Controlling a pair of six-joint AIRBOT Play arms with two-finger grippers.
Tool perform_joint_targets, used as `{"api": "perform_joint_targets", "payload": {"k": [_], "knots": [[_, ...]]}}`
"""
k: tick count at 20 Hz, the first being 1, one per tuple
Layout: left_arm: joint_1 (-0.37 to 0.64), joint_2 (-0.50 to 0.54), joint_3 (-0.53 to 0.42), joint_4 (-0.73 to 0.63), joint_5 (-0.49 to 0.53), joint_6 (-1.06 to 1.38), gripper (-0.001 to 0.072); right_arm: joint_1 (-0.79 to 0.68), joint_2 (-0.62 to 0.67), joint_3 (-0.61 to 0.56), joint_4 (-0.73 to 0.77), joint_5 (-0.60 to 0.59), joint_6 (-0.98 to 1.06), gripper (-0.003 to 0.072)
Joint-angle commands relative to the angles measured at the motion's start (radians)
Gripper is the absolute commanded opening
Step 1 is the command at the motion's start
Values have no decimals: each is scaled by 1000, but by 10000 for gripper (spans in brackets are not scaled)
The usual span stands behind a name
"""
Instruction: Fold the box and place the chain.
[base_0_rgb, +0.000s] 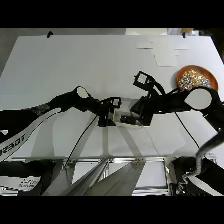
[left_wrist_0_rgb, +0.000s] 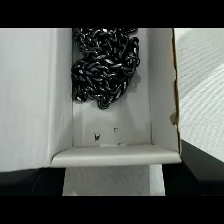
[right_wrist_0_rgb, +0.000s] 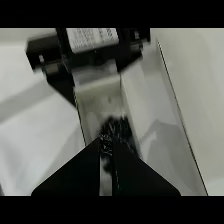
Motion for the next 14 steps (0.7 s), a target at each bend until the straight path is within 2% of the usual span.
{"api": "perform_joint_targets", "payload": {"k": [1, 6, 7, 8, 9, 10, 14], "knots": [[0, 1, 1, 0, 0, 0, 135, 83, -10, 1, 40, -173, 83, 14], [0, 1, 1, 0, 0, 0, 135, 84, -124, 1, 39, -155, 140, 17], [0, 1, 1, 0, 0, 0, 135, 84, -146, 1, 38, -146, 140, 40], [0, 1, 1, 0, 0, 0, 135, 84, -161, 1, 31, -137, 140, 151], [0, 1, 1, 0, 0, 0, 135, 84, -164, 1, 31, -135, 140, 297], [0, 1, 1, 0, 0, 0, 135, 83, -158, 3, 30, -138, 139, 322], [0, 1, 1, 0, 0, 0, 135, -22, -117, 91, 8, -70, 128, 319]]}}
